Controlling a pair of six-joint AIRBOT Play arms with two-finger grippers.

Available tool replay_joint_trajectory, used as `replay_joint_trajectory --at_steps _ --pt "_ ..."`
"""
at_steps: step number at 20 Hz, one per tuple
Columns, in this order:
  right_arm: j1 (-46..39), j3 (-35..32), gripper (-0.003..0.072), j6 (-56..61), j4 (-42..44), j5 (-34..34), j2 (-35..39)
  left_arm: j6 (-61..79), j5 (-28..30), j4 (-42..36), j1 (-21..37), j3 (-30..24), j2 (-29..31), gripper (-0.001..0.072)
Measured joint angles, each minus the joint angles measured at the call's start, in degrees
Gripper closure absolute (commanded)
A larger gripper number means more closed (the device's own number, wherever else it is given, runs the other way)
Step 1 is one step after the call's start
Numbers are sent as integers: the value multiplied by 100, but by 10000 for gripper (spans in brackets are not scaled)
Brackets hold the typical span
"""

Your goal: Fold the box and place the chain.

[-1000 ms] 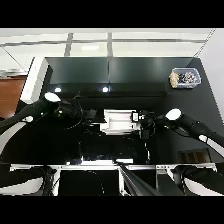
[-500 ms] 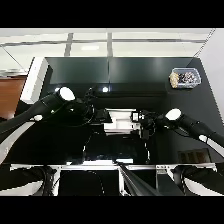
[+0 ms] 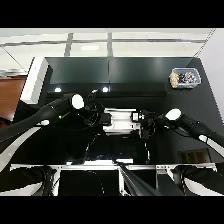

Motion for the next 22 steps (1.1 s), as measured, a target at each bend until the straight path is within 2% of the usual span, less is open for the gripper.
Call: replay_joint_trajectory --at_steps 5,9,12,14,22 --pt "0 0 263 0 0 0 0 -654 -59 789 -234 120 -31 159" --pt "0 0 263 0 0 -4 0 -1517 -503 2159 -684 643 -258 159" --pt "0 0 263 0 0 -4 0 -2103 -894 2750 -990 1038 -466 170" --pt "0 0 263 0 0 -4 0 -2455 -997 2929 -1123 1161 -535 214" --pt "0 0 263 0 -2 -2 0 -3174 -1054 3027 -1386 1305 -798 220"
